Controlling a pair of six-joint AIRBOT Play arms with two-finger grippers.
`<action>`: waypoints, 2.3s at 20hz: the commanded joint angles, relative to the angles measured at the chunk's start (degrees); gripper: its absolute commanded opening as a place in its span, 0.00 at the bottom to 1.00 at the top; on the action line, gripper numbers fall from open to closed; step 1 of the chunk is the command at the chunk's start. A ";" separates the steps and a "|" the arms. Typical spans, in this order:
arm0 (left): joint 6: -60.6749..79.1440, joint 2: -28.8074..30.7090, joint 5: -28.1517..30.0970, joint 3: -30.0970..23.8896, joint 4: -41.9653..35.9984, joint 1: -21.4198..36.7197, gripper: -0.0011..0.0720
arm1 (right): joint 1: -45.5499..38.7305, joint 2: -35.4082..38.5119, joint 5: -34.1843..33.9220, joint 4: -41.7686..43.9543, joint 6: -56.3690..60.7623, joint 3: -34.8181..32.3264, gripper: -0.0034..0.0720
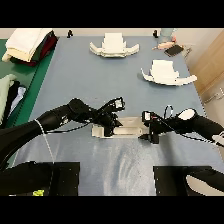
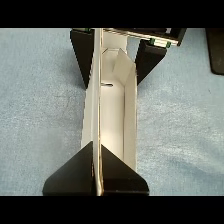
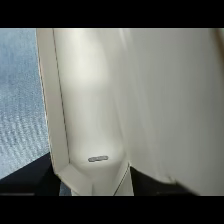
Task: Fold the box.
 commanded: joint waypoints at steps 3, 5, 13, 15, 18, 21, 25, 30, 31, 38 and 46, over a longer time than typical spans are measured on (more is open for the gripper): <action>0.02 -0.04 0.02 0.02 0.02 0.00 0.03 | -0.02 0.11 -0.33 0.24 0.02 0.07 0.73; 0.02 -0.04 0.02 0.02 -0.02 0.00 0.03 | -0.02 0.11 -0.33 0.24 0.00 0.07 0.73; -0.44 -0.07 -0.04 0.02 -1.27 0.00 0.03 | -0.02 0.11 -0.33 0.24 0.00 0.07 0.72; -0.44 -0.07 0.04 0.02 -1.25 0.00 0.27 | -0.02 0.11 -0.33 0.24 0.00 0.07 0.73; -1.84 -0.04 0.20 0.02 -1.25 0.04 0.52 | -0.02 0.11 -0.26 0.24 0.00 0.07 0.72; -3.32 0.66 0.04 0.02 -0.81 1.14 0.52 | -0.02 0.11 -0.11 0.24 0.00 0.07 0.73; -18.12 5.55 -3.08 0.02 11.08 5.33 0.53 | -0.02 0.11 1.88 0.24 0.00 0.07 0.72; -41.48 10.75 -16.13 0.02 24.83 9.40 0.63 | -0.02 -0.11 2.67 0.26 -0.02 0.04 0.72; -44.63 11.15 -19.78 0.02 24.70 9.38 0.40 | -0.02 -0.11 2.67 0.26 -0.02 0.07 0.73; -51.47 11.10 -11.74 0.02 7.04 -1.68 0.03 | -0.02 -0.11 2.67 0.26 -0.02 0.04 0.72; -68.54 4.50 10.43 1.20 4.50 -1.75 0.03 | -0.02 -0.11 2.67 0.24 -0.04 0.04 0.72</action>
